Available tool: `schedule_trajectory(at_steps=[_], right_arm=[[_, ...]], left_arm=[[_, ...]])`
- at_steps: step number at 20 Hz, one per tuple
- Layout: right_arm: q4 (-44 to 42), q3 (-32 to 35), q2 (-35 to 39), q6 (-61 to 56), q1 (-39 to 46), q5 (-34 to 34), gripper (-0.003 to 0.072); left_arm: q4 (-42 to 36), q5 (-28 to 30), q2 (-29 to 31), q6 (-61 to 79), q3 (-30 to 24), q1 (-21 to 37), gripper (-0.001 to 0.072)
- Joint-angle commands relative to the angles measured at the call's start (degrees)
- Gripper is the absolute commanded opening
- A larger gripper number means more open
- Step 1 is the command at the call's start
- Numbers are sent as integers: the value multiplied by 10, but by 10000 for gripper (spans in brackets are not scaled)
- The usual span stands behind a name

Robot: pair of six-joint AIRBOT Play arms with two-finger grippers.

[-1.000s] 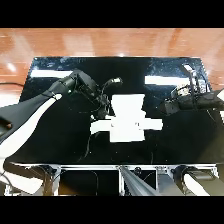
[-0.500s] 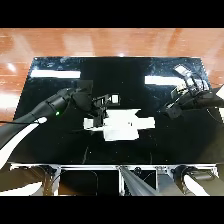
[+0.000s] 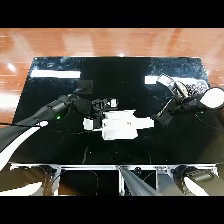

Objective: Fold the box and place the chain.

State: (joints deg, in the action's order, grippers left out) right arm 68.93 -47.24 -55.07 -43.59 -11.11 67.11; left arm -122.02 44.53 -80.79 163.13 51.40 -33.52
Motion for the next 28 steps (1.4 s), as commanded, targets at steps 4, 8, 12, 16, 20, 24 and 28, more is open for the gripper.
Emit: schedule_trajectory(at_steps=[4,8,12,16,20,24,28], right_arm=[[-63,64,-1,88,-6,-18,701],[-78,124,-1,166,-45,-23,700],[-73,169,-1,176,-107,-48,701],[-48,189,-1,216,-161,-125,701],[-43,195,-2,216,-199,-250,701],[-45,196,-23,216,-205,-278,701],[-79,196,-24,216,-205,-280,701]], left_arm=[[1,-5,-12,0,-1,0,23],[1,-5,-12,0,-1,0,23],[1,4,-12,0,-1,0,23],[1,2,-12,0,-1,0,23],[1,2,-12,0,-1,0,23],[1,2,-12,0,-1,0,23],[1,2,-12,0,-1,0,23]])
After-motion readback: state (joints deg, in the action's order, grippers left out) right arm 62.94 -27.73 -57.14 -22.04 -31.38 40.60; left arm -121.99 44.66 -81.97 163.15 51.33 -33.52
